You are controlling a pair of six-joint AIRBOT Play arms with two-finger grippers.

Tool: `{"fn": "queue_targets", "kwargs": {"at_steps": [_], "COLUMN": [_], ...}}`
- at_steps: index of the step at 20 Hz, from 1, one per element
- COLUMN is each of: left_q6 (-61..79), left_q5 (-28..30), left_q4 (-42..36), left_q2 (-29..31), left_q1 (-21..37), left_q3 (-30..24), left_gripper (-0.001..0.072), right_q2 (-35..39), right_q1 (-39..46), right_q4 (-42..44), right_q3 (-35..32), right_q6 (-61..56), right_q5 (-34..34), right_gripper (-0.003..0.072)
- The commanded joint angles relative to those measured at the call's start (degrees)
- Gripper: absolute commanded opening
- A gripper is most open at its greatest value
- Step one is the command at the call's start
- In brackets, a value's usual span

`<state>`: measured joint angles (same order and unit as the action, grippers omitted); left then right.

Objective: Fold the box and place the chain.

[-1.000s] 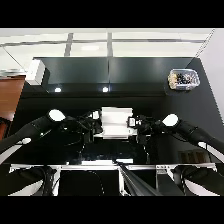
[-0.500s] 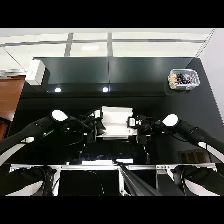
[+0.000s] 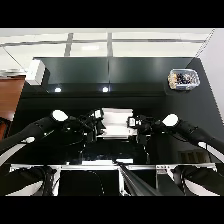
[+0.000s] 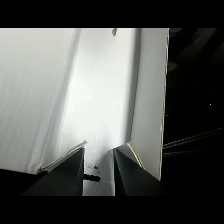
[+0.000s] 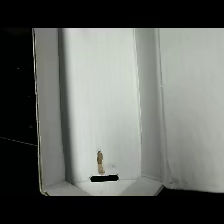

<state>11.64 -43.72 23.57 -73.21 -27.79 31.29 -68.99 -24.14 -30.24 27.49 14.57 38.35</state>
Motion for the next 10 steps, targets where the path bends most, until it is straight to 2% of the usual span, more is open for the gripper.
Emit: {"fn": "queue_targets", "kwargs": {"at_steps": [1,2,5,7,9,10], "left_q6": [-0.09,-0.39,-16.37,-37.7,-51.76,-59.65], "left_q5": [0.15,-0.55,-0.52,0.07,-0.35,-0.81], "left_q4": [0.37,1.66,10.12,21.38,32.74,35.98], "left_q2": [0.07,0.63,6.73,13.09,19.3,21.75], "left_q1": [0.02,0.35,3.32,7.78,13.25,16.09], "left_q3": [0.07,0.33,0.68,0.68,0.68,0.68], "left_gripper": [0.0155,0.0022,0.0022,0.0022,0.0023,0.0022], "right_q2": [-0.02,-0.02,-0.02,-0.02,-0.02,-0.02], "right_q1": [-0.02,-0.02,-0.02,-0.02,-0.02,-0.02], "right_q4": [0.0,0.0,0.0,0.0,0.0,0.0], "right_q3": [0.04,0.04,0.04,0.04,0.04,0.04], "right_q6": [0.04,0.04,0.04,0.04,0.04,0.04], "right_q5": [0.0,0.0,0.0,0.0,0.0,0.0], "right_gripper": [0.0018,0.0018,0.0018,0.0018,0.0018,0.0018]}}
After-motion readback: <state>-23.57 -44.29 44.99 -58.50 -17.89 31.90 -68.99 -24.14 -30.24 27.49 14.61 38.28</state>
